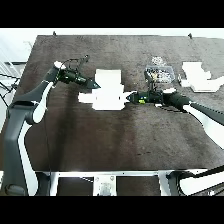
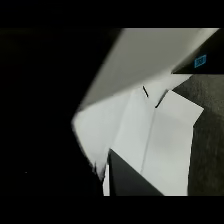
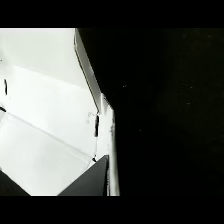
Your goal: Fold the box and place the chain.
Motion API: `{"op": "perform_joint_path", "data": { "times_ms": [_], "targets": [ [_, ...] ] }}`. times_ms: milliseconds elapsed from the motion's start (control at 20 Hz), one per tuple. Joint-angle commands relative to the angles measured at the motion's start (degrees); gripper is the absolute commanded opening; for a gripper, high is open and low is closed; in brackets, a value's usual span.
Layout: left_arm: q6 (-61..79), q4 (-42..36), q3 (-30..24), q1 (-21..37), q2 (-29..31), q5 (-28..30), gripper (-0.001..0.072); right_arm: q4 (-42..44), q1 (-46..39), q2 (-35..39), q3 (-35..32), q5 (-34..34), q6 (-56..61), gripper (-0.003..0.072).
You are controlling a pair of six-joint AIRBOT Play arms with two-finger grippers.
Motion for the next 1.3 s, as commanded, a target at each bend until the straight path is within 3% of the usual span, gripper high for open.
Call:
{"op": "perform_joint_path", "data": {
  "times_ms": [0,50,150,550,700,850,1250],
  "targets": [
    [5.42,-0.35,0.02,0.02,-0.02,-3.89,0.0069,0.13,0.00,0.00,-0.04,0.17,0.04,0.0226],
    [8.33,-0.61,0.02,0.02,-0.02,-4.87,0.0067,0.24,0.02,0.00,-0.02,0.17,0.35,0.0289],
    [14.16,-1.60,0.02,0.02,-0.02,-6.21,0.0020,1.27,-0.02,0.04,-0.02,0.17,0.46,0.0306],
    [34.29,-7.06,-0.20,0.02,0.02,-6.10,0.0014,1.84,-8.09,0.87,0.02,1.29,0.68,0.0305],
    [36.83,-6.43,-3.87,0.02,0.79,-5.60,0.0014,1.84,-10.99,1.22,0.02,1.77,0.68,0.0305],
    [42.51,-7.19,-7.80,0.02,1.42,-1.44,0.0014,1.77,-11.63,1.22,0.02,1.75,0.61,0.0306],
    [48.89,-8.68,-13.18,0.02,1.55,3.76,0.0014,1.79,-11.63,1.22,0.02,1.60,-4.94,0.0305]
  ]
}}
